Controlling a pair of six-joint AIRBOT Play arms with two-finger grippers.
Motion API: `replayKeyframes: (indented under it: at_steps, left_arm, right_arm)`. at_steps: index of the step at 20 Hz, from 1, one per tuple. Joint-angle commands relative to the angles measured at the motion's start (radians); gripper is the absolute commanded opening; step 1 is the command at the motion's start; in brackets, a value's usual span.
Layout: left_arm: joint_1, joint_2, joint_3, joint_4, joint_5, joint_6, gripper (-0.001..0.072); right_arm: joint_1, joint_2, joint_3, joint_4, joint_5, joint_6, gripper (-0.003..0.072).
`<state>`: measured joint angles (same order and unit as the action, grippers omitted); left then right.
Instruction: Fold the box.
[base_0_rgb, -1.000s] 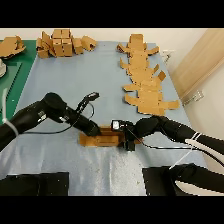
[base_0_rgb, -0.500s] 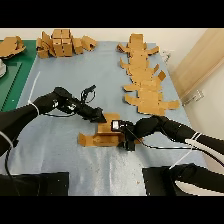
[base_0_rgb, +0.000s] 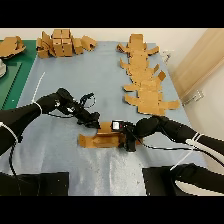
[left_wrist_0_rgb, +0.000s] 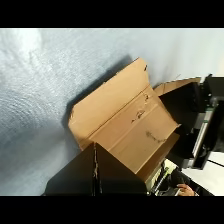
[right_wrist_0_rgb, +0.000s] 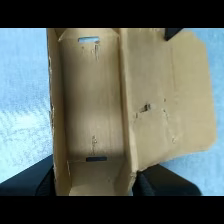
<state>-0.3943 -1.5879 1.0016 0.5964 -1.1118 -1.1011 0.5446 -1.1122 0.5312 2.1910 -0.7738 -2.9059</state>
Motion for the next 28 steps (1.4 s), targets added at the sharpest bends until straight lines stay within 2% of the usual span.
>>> replayKeyframes:
  at_steps: [1,4,7,11,15,18,21,23,24,25,26,28]
  left_arm:
    - [0.001,-0.002,0.001,0.029,-0.006,-0.011,0.0011]
    - [0.01,0.019,0.01,0.024,-0.01,0.261,0.001]
    - [0.049,0.116,0.011,0.046,0.0,0.562,0.001]
    - [0.07,0.24,-0.003,0.278,0.103,0.584,0.001]
    - [0.069,0.328,-0.09,0.272,0.118,0.696,0.0009]
    - [0.063,0.438,-0.179,0.27,0.146,0.771,0.0009]
    - [-0.011,0.528,-0.295,0.209,0.193,0.932,0.001]
    - [-0.088,0.542,-0.354,0.196,0.206,1.082,0.0013]
    - [-0.122,0.541,-0.369,0.197,0.216,1.109,0.0033]
    - [-0.145,0.541,-0.377,0.196,0.23,1.112,0.0309]
    - [-0.159,0.541,-0.378,0.198,0.233,1.112,0.0541]
    - [-0.159,0.541,-0.378,0.218,0.23,1.108,0.053]
  right_arm:
    - [-0.001,0.017,0.001,0.004,0.005,0.0,0.0307]
    - [-0.001,0.016,0.001,0.004,0.006,0.0,0.0306]
    - [-0.001,0.016,0.001,0.004,0.006,0.0,0.0307]
    - [-0.001,0.007,0.0,0.003,0.01,-0.001,0.0297]
    - [-0.001,-0.036,0.0,0.003,0.011,0.0,0.0297]
    - [-0.001,-0.04,0.0,0.003,0.006,0.0,0.0297]
    - [-0.001,-0.041,0.0,0.004,0.006,0.0,0.0297]
    - [-0.001,-0.041,0.0,0.004,0.006,0.0,0.0297]
    - [-0.001,-0.04,0.0,0.004,0.005,0.0,0.0297]
    - [-0.001,-0.041,0.0,0.004,0.005,0.0,0.0297]
    - [-0.001,-0.041,0.0,0.004,0.005,0.0,0.0297]
    - [-0.001,-0.041,0.0,0.004,0.005,0.0,0.0297]
